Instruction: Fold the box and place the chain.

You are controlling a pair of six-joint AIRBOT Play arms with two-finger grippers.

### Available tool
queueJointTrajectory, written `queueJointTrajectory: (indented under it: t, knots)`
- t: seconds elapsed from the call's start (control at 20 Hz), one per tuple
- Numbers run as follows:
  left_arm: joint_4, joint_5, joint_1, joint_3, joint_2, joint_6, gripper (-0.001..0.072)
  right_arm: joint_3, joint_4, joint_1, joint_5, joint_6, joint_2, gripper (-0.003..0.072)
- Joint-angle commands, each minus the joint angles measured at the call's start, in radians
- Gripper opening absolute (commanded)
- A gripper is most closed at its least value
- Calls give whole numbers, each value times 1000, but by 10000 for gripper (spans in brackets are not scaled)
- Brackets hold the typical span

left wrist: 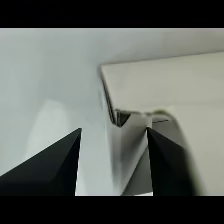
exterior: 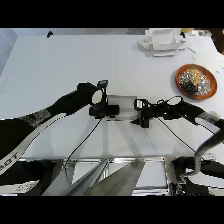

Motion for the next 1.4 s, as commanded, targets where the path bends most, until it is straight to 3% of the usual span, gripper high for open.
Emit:
queueJointTrajectory:
  t: [0.0,0.35,0.45,0.75,0.9,0.95,1.05,1.1,1.15,1.2,1.35]
  knots:
    - [93,-63,-5,43,-10,-48,433,0,0,1,0,0,0,382]
    - [93,-80,-25,91,-75,-49,432,0,0,1,1,0,0,382]
    - [93,-95,-31,97,-93,-93,369,0,0,1,0,0,0,382]
    - [112,-182,-45,185,-164,-109,369,0,0,1,0,0,0,382]
    - [126,-183,-56,185,-167,-112,259,0,0,1,0,0,0,382]
    - [123,-185,-56,185,-167,-112,251,0,0,1,0,0,0,382]
    - [122,-204,-59,185,-167,-113,132,0,0,1,0,0,0,382]
    - [126,-209,-61,185,-167,-112,124,0,0,1,0,0,0,382]
    - [126,-208,-64,185,-167,-112,33,0,0,1,0,0,0,382]
    - [126,-206,-64,185,-167,-112,3,0,0,1,0,0,0,382]
    - [127,-204,-68,185,-167,-112,3,0,0,1,0,0,0,382]
